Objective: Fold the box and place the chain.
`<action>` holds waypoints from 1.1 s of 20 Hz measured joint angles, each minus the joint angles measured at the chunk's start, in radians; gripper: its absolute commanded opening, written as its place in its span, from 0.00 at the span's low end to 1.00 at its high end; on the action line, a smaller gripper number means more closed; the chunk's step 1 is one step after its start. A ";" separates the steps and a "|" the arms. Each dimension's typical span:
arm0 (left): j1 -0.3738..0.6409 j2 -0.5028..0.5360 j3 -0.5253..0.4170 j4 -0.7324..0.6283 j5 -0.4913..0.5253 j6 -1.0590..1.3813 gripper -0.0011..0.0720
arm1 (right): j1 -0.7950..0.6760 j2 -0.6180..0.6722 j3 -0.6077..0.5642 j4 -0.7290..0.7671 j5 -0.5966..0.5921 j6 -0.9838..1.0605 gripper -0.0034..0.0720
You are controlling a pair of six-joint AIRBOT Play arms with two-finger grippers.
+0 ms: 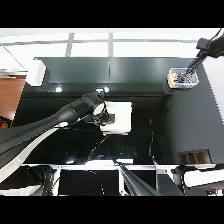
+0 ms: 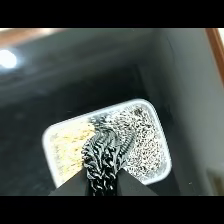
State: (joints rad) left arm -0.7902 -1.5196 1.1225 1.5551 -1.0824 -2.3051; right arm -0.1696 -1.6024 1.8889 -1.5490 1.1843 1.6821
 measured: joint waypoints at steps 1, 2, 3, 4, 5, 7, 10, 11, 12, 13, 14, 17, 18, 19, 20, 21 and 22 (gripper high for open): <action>0.000 0.000 0.000 0.000 0.000 0.000 0.05 | 0.000 0.045 0.002 0.026 0.018 -0.026 0.06; 0.000 0.000 0.000 0.000 0.000 0.000 0.05 | 0.002 0.087 0.002 0.052 0.039 -0.049 0.06; 0.000 0.000 0.000 0.000 0.000 0.000 0.05 | 0.005 0.132 0.002 0.084 0.060 -0.074 0.06; 0.000 0.000 0.000 0.000 0.000 0.000 0.05 | 0.006 0.174 0.002 0.116 0.082 -0.096 0.06; 0.000 0.000 0.000 0.000 0.000 0.000 0.05 | 0.008 0.217 -0.005 0.147 0.112 -0.116 0.06; 0.000 0.000 0.000 0.000 0.000 0.000 0.05 | 0.010 0.306 -0.035 0.219 0.162 -0.158 0.06; 0.000 0.000 0.000 0.000 0.000 0.000 0.05 | 0.011 0.426 -0.107 0.368 0.220 -0.219 0.06; 0.000 0.000 0.000 0.000 0.000 0.000 0.05 | 0.011 0.462 -0.134 0.430 0.237 -0.241 0.06; 0.000 0.000 0.000 0.000 0.000 0.000 0.05 | 0.013 0.490 -0.161 0.488 0.254 -0.262 0.06; 0.000 0.000 0.000 0.000 0.000 0.000 0.05 | 0.019 0.515 -0.190 0.554 0.269 -0.288 0.06; 0.000 0.000 0.000 0.000 0.000 0.000 0.05 | 0.029 0.534 -0.217 0.620 0.287 -0.315 0.06; 0.000 0.000 0.000 0.000 0.000 0.000 0.05 | 0.095 0.564 -0.303 0.796 0.333 -0.386 0.06; 0.000 0.000 0.000 0.000 0.000 0.000 0.05 | 0.126 0.569 -0.327 0.836 0.335 -0.401 0.06; 0.000 0.000 0.000 0.000 0.000 0.000 0.05 | 0.160 0.572 -0.353 0.862 0.336 -0.414 0.06; 0.000 0.000 0.000 0.000 0.000 0.000 0.05 | 0.193 0.574 -0.377 0.882 0.325 -0.422 0.06; 0.000 0.000 0.000 0.000 0.000 0.000 0.05 | 0.229 0.577 -0.399 0.902 0.307 -0.428 0.06; 0.000 0.000 0.000 0.000 0.000 0.000 0.05 | 0.261 0.577 -0.421 0.915 0.287 -0.433 0.06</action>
State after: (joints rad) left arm -0.7902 -1.5196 1.1225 1.5551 -1.0824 -2.3051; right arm 0.0910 -1.0252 1.4677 -0.6342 1.4715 1.2491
